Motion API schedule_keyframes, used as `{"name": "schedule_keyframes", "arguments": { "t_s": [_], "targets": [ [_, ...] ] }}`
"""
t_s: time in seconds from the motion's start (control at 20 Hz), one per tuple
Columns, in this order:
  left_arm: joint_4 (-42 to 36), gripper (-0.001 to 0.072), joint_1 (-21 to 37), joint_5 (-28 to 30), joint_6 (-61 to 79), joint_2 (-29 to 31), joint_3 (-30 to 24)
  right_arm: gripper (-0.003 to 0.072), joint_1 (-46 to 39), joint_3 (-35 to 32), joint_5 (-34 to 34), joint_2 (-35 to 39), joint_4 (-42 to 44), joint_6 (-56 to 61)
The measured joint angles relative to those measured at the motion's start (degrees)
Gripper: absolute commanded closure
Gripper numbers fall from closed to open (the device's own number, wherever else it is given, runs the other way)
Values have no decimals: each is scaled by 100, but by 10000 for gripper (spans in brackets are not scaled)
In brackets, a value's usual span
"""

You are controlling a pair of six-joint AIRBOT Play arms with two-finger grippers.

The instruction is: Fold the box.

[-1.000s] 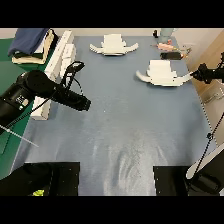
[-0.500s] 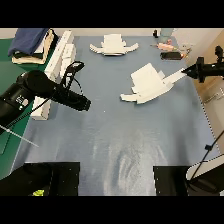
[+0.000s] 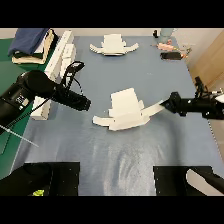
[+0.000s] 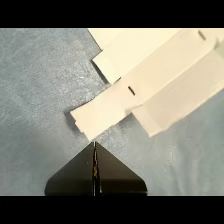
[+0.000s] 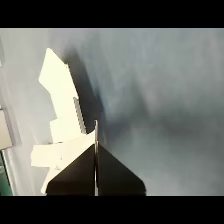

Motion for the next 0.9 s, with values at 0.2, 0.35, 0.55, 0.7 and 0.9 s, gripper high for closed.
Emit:
{"name": "schedule_keyframes", "arguments": {
  "t_s": [0.2, 0.35, 0.55, 0.7, 0.9],
  "targets": [
    [0, 694, 0, 2, 0, 0, 0, 578, 452, -960, -254, 1091, -586, 850],
    [2, 694, 2, 2, 0, 0, 0, 334, 608, -1215, -223, 1360, -883, 1224],
    [2, 694, 0, 2, 2, 0, 0, 336, 614, -1182, 83, 1154, -1137, 1403],
    [2, 694, 0, 31, 0, 0, 0, 338, 544, -890, 295, 706, -1283, 1335],
    [0, 694, 0, 142, 0, 0, 0, 407, 507, -328, 765, -203, -1351, 894]
  ]
}}
